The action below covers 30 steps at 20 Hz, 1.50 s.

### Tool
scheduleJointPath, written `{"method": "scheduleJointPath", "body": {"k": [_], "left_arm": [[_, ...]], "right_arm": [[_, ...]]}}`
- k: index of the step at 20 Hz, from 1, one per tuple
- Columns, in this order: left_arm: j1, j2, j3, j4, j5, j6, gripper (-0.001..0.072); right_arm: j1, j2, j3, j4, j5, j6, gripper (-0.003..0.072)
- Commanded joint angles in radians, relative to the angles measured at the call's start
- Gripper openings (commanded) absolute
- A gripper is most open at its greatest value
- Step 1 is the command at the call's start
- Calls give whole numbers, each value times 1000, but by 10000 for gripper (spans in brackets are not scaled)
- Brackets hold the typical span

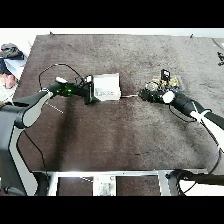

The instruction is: Fold the box and place the chain.

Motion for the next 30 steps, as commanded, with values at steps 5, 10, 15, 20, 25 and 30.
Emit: {"method": "scheduleJointPath", "body": {"k": [5, 10, 15, 20, 25, 30], "left_arm": [[1, 0, 0, 0, 0, 0, 277], [1, 0, 0, 0, 0, 0, 277], [1, 0, 0, 0, 0, 0, 277], [1, 0, 0, 0, 0, 0, 276], [1, 0, 0, 0, 0, 0, 277], [1, 0, 0, 0, 0, 0, 277]], "right_arm": [[0, -73, 60, -28, -7, -10, 223], [-24, -79, 60, -43, -11, -9, 222], [-21, -95, 60, -31, -31, -6, 222], [-21, -98, 60, -31, -53, -6, 222], [-20, -124, 60, 13, -61, -6, 221], [-2, -126, 60, 21, -90, -9, 52]]}}
